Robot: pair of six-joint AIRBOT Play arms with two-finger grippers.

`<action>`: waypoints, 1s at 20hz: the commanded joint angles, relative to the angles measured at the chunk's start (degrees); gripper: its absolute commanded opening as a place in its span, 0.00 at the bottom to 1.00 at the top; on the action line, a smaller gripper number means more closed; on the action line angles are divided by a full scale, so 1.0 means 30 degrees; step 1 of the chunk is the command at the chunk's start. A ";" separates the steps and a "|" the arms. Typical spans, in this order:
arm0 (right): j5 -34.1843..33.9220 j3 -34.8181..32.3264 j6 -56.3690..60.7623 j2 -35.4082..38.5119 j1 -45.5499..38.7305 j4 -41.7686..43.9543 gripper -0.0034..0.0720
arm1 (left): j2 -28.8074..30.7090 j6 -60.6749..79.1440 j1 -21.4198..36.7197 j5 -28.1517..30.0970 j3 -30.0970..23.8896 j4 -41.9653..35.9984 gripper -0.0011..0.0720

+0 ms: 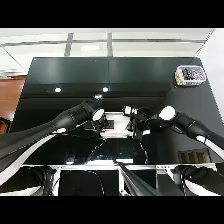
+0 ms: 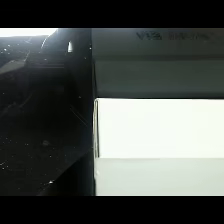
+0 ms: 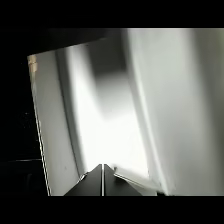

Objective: Fold the box and place the chain.

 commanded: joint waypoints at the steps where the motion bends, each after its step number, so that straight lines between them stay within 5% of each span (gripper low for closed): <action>1: 0.3293 0.1435 1.0448 0.1457 -0.0721 -0.5843 0.06 | -0.0015 0.0015 0.0007 -0.0066 0.0000 0.0058 0.05; 4: 0.5501 0.2579 1.6349 0.3891 -0.4153 -0.9311 0.06 | -0.0015 0.0015 0.0007 -0.0066 0.0000 0.0051 0.05; 9: 0.2331 0.0488 1.9868 0.4583 -1.1919 -0.5413 0.06 | -0.0015 0.0015 0.0015 -0.0058 0.0000 0.0058 0.05; 11: 0.2885 -0.0714 2.0393 0.3534 -1.3500 -0.3920 0.06 | -0.0015 0.0015 0.0007 -0.0051 0.0000 0.0044 0.05; 15: 0.5748 -0.1450 1.8746 0.0721 -1.2932 -0.1406 0.06 | -0.0015 0.0015 0.0015 -0.0073 0.0000 0.0015 0.05; 20: 0.8211 -0.1435 1.5453 -0.2769 -0.9012 0.1639 0.06 | -0.0015 0.0015 0.0007 -0.0007 0.0000 -0.0015 0.05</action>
